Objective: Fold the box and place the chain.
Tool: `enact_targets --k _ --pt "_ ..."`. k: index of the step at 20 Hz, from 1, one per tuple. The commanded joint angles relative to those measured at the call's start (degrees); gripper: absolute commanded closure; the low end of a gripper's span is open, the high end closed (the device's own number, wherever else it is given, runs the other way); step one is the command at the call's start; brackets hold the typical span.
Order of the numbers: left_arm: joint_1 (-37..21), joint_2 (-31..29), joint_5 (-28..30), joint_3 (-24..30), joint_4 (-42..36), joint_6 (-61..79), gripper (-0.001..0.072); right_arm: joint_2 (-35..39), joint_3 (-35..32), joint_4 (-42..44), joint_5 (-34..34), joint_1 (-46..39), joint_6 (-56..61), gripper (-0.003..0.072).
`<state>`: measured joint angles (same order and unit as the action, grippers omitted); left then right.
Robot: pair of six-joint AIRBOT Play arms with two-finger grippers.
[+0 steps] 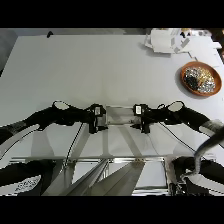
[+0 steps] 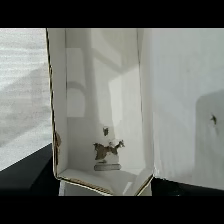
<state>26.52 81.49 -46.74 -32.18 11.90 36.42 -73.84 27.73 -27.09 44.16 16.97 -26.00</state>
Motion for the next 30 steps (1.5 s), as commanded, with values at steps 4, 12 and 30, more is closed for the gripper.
enact_targets --k 4,12,30 --pt "0.72 0.66 1.55 -0.33 -0.83 1.09 0.0063 0.04 0.02 0.0 0.0 -0.02 0.0 0.0289" --pt "0.7 0.79 1.51 -0.35 -0.74 1.07 0.0657 0.04 0.02 -0.02 0.0 -0.02 0.0 0.0289" --pt "0.7 0.79 1.53 -0.35 -0.74 1.07 0.0657 0.04 0.02 0.0 0.0 -0.02 0.0 0.0289"
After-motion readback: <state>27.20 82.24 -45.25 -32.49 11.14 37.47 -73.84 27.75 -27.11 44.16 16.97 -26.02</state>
